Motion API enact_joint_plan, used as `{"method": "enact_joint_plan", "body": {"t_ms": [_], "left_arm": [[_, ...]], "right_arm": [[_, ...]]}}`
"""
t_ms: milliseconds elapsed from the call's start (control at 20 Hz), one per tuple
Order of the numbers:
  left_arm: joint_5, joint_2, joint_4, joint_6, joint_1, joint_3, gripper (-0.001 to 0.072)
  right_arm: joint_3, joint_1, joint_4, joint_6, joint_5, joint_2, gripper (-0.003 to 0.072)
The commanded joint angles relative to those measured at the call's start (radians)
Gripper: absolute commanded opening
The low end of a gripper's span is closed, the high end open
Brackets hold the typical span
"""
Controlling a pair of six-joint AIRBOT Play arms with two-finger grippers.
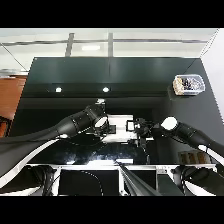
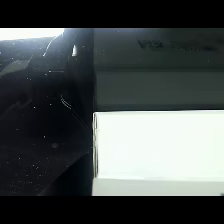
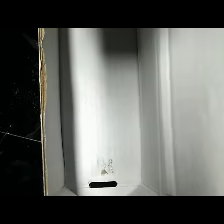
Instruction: Fold the box and place the chain.
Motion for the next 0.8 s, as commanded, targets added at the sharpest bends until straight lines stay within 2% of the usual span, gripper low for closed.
{"method": "enact_joint_plan", "body": {"t_ms": [0, 50, 100, 200, 250, 300, 350, 400, 450, 550, 600, 750], "left_arm": [[0.005, -0.001, -0.003, 0.002, -0.001, 0.001, 0.0125], [0.004, -0.001, -0.002, 0.001, 0.0, 0.001, 0.0371], [0.001, -0.001, -0.002, 0.001, 0.002, 0.001, 0.0547], [-0.002, -0.001, -0.001, 0.001, 0.002, 0.001, 0.0566], [0.002, -0.002, -0.002, 0.001, 0.002, 0.001, 0.0555], [0.002, -0.002, -0.002, 0.001, 0.002, 0.001, 0.0471], [0.002, -0.003, -0.002, 0.002, 0.002, 0.001, 0.0268], [0.006, -0.005, -0.002, 0.002, 0.002, 0.001, 0.0142], [0.009, -0.005, -0.002, 0.002, 0.002, 0.001, 0.0046], [0.008, -0.005, 0.0, 0.007, 0.002, 0.001, 0.0033], [0.006, -0.005, 0.002, 0.006, 0.002, 0.001, 0.0032], [0.002, -0.004, 0.003, 0.01, 0.003, 0.001, 0.0032]], "right_arm": [[0.0, 0.001, 0.0, -0.002, -0.001, 0.0, 0.0427], [0.0, 0.001, 0.0, -0.002, -0.001, 0.0, 0.0427], [0.0, 0.001, 0.0, -0.001, -0.001, 0.0, 0.0427], [0.0, 0.001, 0.0, -0.001, -0.001, 0.0, 0.0426], [0.0, 0.001, 0.0, -0.001, -0.001, 0.0, 0.0426], [0.0, 0.001, 0.0, -0.001, -0.001, 0.0, 0.0426], [0.0, 0.001, 0.0, -0.001, -0.001, 0.0, 0.0426], [0.0, 0.001, 0.0, -0.001, -0.001, 0.0, 0.0426], [0.0, 0.001, 0.0, -0.001, -0.001, 0.0, 0.0426], [0.0, 0.001, -0.001, -0.001, -0.012, 0.0, 0.043], [0.0, 0.001, -0.001, -0.001, -0.013, 0.0, 0.046], [0.001, 0.001, -0.012, 0.005, 0.003, 0.029, 0.046]]}}
